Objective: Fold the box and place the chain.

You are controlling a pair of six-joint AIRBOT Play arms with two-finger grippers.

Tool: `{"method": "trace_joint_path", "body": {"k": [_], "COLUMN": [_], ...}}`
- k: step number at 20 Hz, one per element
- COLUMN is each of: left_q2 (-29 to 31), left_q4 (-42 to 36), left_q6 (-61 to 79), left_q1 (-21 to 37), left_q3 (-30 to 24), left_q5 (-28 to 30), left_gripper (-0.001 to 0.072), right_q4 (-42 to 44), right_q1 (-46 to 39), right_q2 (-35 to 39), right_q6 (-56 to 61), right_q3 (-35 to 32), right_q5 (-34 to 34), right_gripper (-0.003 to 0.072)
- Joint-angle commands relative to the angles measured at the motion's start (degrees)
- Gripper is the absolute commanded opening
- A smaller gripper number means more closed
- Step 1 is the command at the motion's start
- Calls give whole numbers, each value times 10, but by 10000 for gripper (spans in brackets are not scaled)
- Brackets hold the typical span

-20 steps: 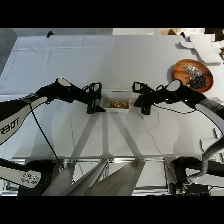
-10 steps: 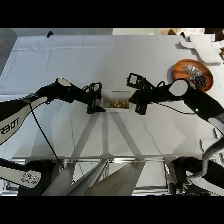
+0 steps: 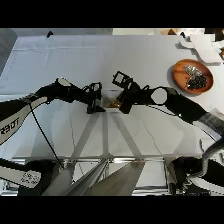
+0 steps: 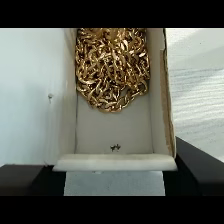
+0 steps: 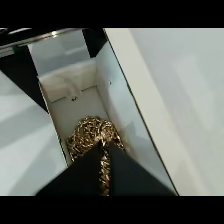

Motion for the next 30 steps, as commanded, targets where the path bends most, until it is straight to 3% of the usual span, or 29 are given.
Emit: {"method": "trace_joint_path", "body": {"k": [1,6,10,15,18,20,22,27,29,30], "left_q2": [0,0,0,0,0,0,0,0,0,0], "left_q4": [0,0,0,0,0,0,0,0,0,0], "left_q6": [0,0,0,0,0,0,0,0,0,0], "left_q1": [0,0,0,0,0,0,0,0,0,0], "left_q3": [0,0,0,0,0,0,0,0,0,0], "left_q5": [0,0,0,0,0,0,0,0,0,0], "left_gripper": [493,493,493,493,493,493,493,493,493,493], "right_q4": [11,16,16,17,20,44,68,56,44,27], "right_q1": [4,12,-31,-111,-122,-122,-122,-95,-78,-68], "right_q2": [-10,-10,-38,-158,-210,-224,-226,-210,-199,-194], "right_q6": [52,72,98,169,177,176,164,44,-1,-6], "right_q3": [5,100,204,294,322,325,325,325,325,324], "right_q5": [12,181,225,271,328,381,412,409,383,366], "right_gripper": [222,242,238,239,249,338,342,344,433,441]}}
